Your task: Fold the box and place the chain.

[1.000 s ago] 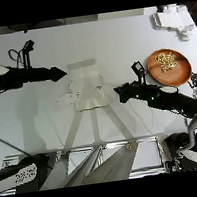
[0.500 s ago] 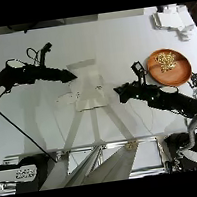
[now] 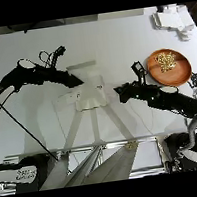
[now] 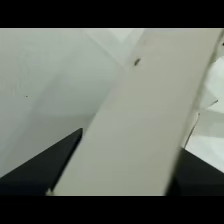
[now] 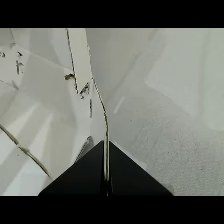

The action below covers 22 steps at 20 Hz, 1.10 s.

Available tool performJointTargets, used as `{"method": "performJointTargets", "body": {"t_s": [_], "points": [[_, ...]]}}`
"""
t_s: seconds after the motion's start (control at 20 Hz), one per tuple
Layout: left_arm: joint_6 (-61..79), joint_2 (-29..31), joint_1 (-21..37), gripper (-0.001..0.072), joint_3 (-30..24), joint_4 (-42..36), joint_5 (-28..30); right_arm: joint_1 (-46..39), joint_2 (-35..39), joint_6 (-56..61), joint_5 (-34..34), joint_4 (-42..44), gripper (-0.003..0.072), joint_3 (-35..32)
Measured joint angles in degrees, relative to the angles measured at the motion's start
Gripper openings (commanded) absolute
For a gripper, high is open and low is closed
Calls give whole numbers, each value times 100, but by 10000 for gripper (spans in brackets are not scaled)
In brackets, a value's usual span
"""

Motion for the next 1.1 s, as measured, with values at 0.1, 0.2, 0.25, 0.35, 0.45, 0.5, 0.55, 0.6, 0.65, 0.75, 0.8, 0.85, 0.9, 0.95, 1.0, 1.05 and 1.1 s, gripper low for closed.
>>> {"method": "performJointTargets", "body": {"t_s": [0.1, 0.2, 0.25, 0.35, 0.45, 0.5, 0.55, 0.6, 0.65, 0.75, 0.8, 0.85, 0.9, 0.95, 1.0, 1.05, 1.1], "points": [[120, 0, -20, 197, 0, 127, -7, 0, 0, 0, 0, 0, 9, 0], [289, 0, -35, 12, 0, 173, -83, 0, 0, 0, -7, -4, 10, 0], [391, 0, -42, 12, 0, 195, -136, 2, -2, 0, -7, -4, 10, 0], [509, 0, -42, 12, 0, 227, -96, 2, -2, 0, -20, 0, 116, 0], [568, -4, -37, 13, 0, 304, 35, 2, -2, 0, -7, 2, 477, 0], [610, -4, -39, 15, 0, 286, 33, 2, 0, -2, 7, 2, 485, 0], [638, -2, -44, 15, 0, 289, 15, 2, 15, -2, 26, 2, 485, 0], [654, 0, -42, 12, 0, 289, 46, 2, 44, -2, 39, 2, 485, 0], [669, 0, -39, 9, 0, 293, 59, 2, 109, -2, 39, 4, 484, 0], [702, 26, -42, 7, 0, 291, 7, 2, 326, -2, -26, 4, 480, -2], [798, 66, -42, 7, 0, 291, -63, 2, 490, 2, -127, 7, 480, -2], [964, 122, -44, 6, 0, 293, -186, 2, 660, 35, -304, 7, 469, -2], [1222, 201, -44, 6, 0, 293, -323, 2, 861, 96, -577, 9, 458, -2], [1523, 291, -44, 6, 0, 293, -470, 2, 1054, 136, -894, 11, 458, -2], [1880, 389, -50, 5, 0, 293, -625, 2, 1239, 160, -1263, 11, 458, -2], [2194, 490, -70, 5, 0, 293, -763, 2, 1423, 190, -1685, 15, 458, -2], [2417, 568, -103, 4, 0, 293, -857, 2, 1576, 201, -2094, 22, 457, -2]]}}
